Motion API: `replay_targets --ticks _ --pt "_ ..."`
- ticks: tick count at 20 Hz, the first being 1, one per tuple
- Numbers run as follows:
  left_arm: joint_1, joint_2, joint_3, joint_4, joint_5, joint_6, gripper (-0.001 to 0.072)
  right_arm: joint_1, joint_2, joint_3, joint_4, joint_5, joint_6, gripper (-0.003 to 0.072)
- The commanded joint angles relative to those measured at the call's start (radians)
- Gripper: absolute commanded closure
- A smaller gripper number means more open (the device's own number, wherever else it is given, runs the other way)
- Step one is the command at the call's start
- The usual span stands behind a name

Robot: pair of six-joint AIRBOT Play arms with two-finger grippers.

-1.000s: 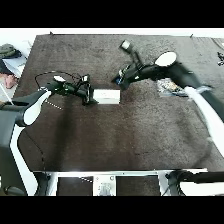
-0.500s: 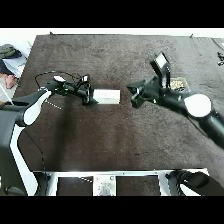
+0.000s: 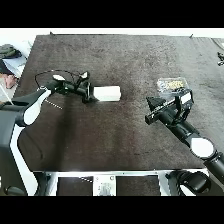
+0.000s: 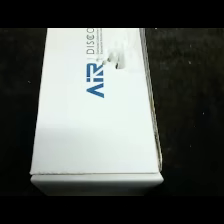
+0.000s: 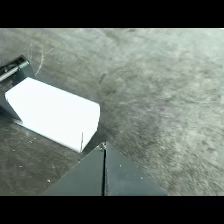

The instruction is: Fold the box and place the chain.

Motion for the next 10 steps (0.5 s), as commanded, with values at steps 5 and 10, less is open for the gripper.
replay_targets --ticks 5,10 --pt "0.137 0.091 0.196 -0.032 0.095 -0.288 0.0704 0.002 0.024 -0.026 0.0 -0.033 0.001 0.0698" --pt "0.327 0.259 0.195 0.203 0.408 -0.579 0.0704 0.002 0.024 -0.026 0.0 -0.019 0.001 0.0698"
